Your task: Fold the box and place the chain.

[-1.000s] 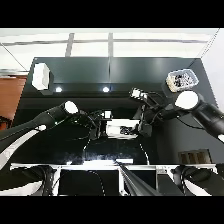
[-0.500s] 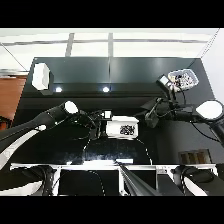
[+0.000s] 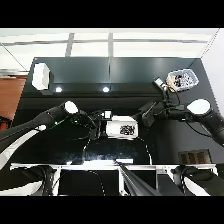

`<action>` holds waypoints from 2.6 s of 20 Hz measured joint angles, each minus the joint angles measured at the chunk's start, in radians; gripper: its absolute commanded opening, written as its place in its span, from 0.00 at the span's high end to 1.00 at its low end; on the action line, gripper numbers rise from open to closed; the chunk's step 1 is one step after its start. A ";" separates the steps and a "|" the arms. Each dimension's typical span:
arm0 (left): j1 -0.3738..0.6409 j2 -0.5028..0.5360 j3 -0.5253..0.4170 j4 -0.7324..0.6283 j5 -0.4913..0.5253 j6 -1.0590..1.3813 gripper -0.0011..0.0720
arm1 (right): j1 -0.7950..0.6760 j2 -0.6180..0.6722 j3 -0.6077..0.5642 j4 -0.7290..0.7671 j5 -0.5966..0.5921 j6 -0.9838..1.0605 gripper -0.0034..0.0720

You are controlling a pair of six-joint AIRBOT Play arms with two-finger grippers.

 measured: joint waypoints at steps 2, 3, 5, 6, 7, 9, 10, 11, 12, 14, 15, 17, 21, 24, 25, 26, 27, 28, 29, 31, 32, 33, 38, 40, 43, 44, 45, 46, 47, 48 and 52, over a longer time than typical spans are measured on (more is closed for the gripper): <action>0.000 0.000 0.000 0.000 0.000 0.000 0.35 | 0.029 -0.012 0.000 -0.016 0.034 -0.071 0.06; 0.000 0.000 0.000 0.000 0.000 0.001 0.35 | 0.047 -0.016 0.000 -0.029 0.048 -0.105 0.06; 0.000 0.000 0.000 0.000 0.000 0.001 0.35 | 0.087 -0.021 0.000 -0.042 0.055 -0.168 0.06; 0.000 0.000 0.000 0.000 0.000 0.001 0.35 | 0.104 -0.023 0.000 -0.050 0.061 -0.194 0.17; 0.000 0.000 0.000 0.000 0.000 0.001 0.35 | 0.119 -0.023 0.000 -0.053 0.064 -0.214 0.30; 0.000 0.000 0.000 0.000 0.000 0.001 0.35 | 0.136 -0.024 -0.001 -0.057 0.068 -0.239 0.30; 0.000 0.000 0.000 0.000 0.000 0.001 0.35 | 0.142 -0.025 0.000 -0.059 0.068 -0.247 0.31; 0.000 0.000 0.000 0.000 0.000 0.001 0.35 | 0.144 -0.025 0.000 -0.061 0.068 -0.254 0.31; 0.000 0.000 0.000 0.000 0.000 0.001 0.35 | 0.148 -0.025 0.000 -0.061 0.068 -0.258 0.31; 0.000 0.000 0.000 0.000 0.000 0.001 0.35 | 0.151 -0.025 0.000 -0.060 0.076 -0.262 0.31; 0.000 0.000 0.000 0.000 0.000 0.000 0.35 | 0.152 -0.025 0.000 -0.060 0.077 -0.263 0.31; 0.000 0.000 0.000 0.000 0.000 0.001 0.35 | 0.154 -0.025 0.000 -0.060 0.082 -0.256 0.60; 0.000 0.000 0.000 0.000 0.000 0.000 0.35 | 0.154 -0.025 0.000 -0.060 0.101 -0.237 0.60; 0.000 0.000 0.000 0.000 0.000 0.000 0.35 | 0.156 -0.025 0.000 -0.076 0.107 -0.234 0.59; 0.000 0.000 0.000 0.000 0.000 0.000 0.35 | 0.156 -0.025 0.000 -0.080 0.108 -0.234 0.59; 0.000 0.000 0.000 0.000 0.000 0.000 0.35 | 0.156 -0.025 0.000 -0.082 0.108 -0.233 0.59; 0.000 0.000 0.000 0.000 0.000 0.000 0.35 | 0.156 -0.025 0.000 -0.084 0.109 -0.233 0.59; 0.000 0.000 0.000 0.000 0.000 0.000 0.35 | 0.156 -0.025 0.000 -0.089 0.109 -0.233 0.48; 0.000 0.000 0.000 0.000 0.000 0.000 0.35 | 0.156 -0.025 0.000 -0.090 0.109 -0.230 0.28; 0.000 0.000 0.000 0.000 0.000 0.000 0.35 | 0.156 -0.025 0.000 -0.093 0.108 -0.230 0.25; 0.000 0.000 0.000 0.000 0.000 0.000 0.35 | 0.156 -0.025 0.000 -0.093 0.102 -0.230 0.25; 0.000 0.000 0.000 0.000 0.000 0.000 0.35 | 0.156 -0.025 0.000 -0.095 0.093 -0.230 0.25; 0.000 0.000 0.000 0.000 0.000 -0.001 0.35 | 0.156 -0.025 0.000 -0.104 0.058 -0.230 0.53; 0.000 0.000 0.000 0.000 0.000 -0.001 0.35 | 0.156 -0.025 0.000 -0.106 0.051 -0.230 0.59; 0.000 0.000 0.000 0.000 0.000 -0.001 0.35 | 0.158 -0.026 0.000 -0.123 0.049 -0.230 0.60; 0.000 0.000 0.000 0.000 0.000 -0.001 0.35 | 0.159 -0.026 0.000 -0.127 0.048 -0.229 0.60; 0.000 0.000 0.000 0.000 0.000 -0.001 0.35 | 0.159 -0.026 0.000 -0.132 0.047 -0.227 0.63; 0.000 0.000 0.000 0.000 0.000 -0.001 0.35 | 0.159 -0.026 0.000 -0.134 0.047 -0.226 0.63; 0.000 0.000 0.000 0.000 0.000 -0.001 0.35 | 0.159 -0.026 0.000 -0.135 0.047 -0.226 0.63; 0.000 0.000 0.000 0.000 0.000 -0.001 0.35 | 0.159 -0.026 0.000 -0.137 0.047 -0.225 0.63; 0.000 0.000 0.000 0.000 0.000 0.000 0.35 | 0.159 -0.026 0.000 -0.142 0.049 -0.223 0.63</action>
